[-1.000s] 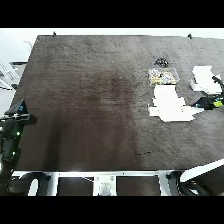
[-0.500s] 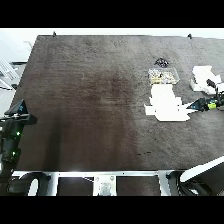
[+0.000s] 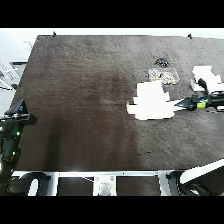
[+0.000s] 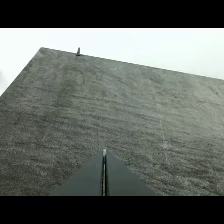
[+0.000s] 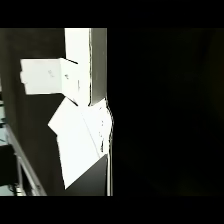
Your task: Fold the box and place the chain.
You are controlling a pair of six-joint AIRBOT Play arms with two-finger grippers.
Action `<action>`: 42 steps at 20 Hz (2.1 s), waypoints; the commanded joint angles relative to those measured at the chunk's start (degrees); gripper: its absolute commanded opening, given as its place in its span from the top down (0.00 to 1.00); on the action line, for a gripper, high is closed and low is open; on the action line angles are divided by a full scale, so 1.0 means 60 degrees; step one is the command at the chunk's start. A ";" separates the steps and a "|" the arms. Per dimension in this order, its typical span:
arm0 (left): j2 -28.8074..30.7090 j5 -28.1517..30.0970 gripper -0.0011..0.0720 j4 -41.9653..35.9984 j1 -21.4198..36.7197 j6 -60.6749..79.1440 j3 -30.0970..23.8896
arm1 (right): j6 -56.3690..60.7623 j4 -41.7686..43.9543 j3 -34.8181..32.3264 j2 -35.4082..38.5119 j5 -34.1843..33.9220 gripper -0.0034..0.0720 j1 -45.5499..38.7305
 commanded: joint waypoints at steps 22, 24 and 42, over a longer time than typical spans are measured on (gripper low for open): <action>0.0004 0.0058 0.66 0.0310 0.0007 0.0729 0.0036 | 0.1290 0.1953 -0.1224 0.0678 -0.5796 0.95 0.5996; -0.0277 -0.0954 0.38 0.0386 0.0007 0.0863 0.0204 | 0.1344 0.1989 -0.1224 0.0681 -0.5810 0.95 0.6043; -1.1825 -0.6921 0.25 0.0499 -0.0033 0.0914 0.7919 | 0.1384 0.2033 -0.1242 0.0681 -0.6014 0.94 0.6182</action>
